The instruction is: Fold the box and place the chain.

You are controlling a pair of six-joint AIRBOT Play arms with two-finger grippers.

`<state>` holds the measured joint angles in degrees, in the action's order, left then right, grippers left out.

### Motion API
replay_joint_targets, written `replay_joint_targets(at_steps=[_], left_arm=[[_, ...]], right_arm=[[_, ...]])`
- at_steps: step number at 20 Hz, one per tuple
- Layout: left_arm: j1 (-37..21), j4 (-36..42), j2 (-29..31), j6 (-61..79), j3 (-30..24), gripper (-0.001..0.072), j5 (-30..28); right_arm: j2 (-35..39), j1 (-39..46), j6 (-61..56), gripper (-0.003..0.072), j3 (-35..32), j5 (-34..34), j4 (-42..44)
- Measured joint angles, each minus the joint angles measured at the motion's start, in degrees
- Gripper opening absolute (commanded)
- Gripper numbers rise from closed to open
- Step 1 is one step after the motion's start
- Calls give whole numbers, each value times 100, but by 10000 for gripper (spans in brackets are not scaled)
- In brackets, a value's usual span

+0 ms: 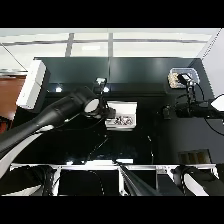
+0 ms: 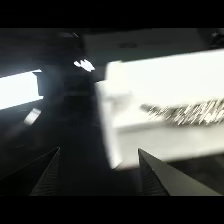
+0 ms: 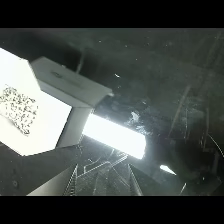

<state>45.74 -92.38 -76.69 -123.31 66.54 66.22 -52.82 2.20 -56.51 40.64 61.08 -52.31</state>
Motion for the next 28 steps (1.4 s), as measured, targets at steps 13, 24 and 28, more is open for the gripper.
replay_joint_targets(at_steps=[13,24,28], left_arm=[[-2721,4551,2124,8295,-2778,716,-975],[-2822,5855,-66,12819,-2472,715,-1283],[-2697,5871,-579,13184,-2170,714,-1331]], right_arm=[[0,4,-9,381,0,-203,-7],[0,-46,-363,380,0,-385,-46],[0,-50,-400,380,0,-444,-63]])
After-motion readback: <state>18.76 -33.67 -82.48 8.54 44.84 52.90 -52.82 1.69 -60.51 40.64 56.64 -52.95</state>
